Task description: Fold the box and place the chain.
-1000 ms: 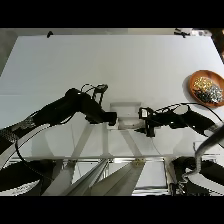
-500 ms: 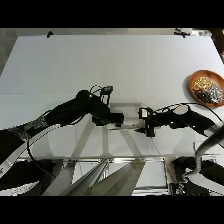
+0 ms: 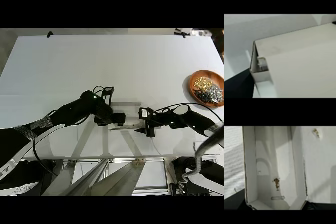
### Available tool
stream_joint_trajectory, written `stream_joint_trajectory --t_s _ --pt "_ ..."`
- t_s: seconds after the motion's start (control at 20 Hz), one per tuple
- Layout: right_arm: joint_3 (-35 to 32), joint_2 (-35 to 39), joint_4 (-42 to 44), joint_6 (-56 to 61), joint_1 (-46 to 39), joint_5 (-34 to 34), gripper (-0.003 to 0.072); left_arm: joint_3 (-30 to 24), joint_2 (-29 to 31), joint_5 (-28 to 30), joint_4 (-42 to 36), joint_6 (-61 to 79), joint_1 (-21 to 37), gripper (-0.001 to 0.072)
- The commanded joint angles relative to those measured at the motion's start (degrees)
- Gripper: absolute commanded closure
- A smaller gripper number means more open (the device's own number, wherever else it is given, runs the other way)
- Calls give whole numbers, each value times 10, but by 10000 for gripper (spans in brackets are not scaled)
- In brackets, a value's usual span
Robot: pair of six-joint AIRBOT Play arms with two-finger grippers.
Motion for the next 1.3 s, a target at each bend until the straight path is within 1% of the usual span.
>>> stream_joint_trajectory --t_s 0.0,0.2,0.45,0.6,0.9,1.05,1.25 --pt "0 0 0 0 0 0 273 17 -2 1 -8 3 -3 72" --pt "0 0 0 0 0 0 273 33 -1 29 -13 33 -2 71" --pt "0 0 0 0 0 0 273 33 -1 35 -65 94 6 67" --pt "0 0 0 0 0 0 273 33 0 55 -79 125 20 65" --pt "0 0 0 0 0 0 273 33 34 65 -72 145 51 64" --pt "0 0 0 0 0 0 273 30 38 73 -72 146 56 64" --pt "0 0 0 0 0 0 273 5 38 85 -73 146 56 64"
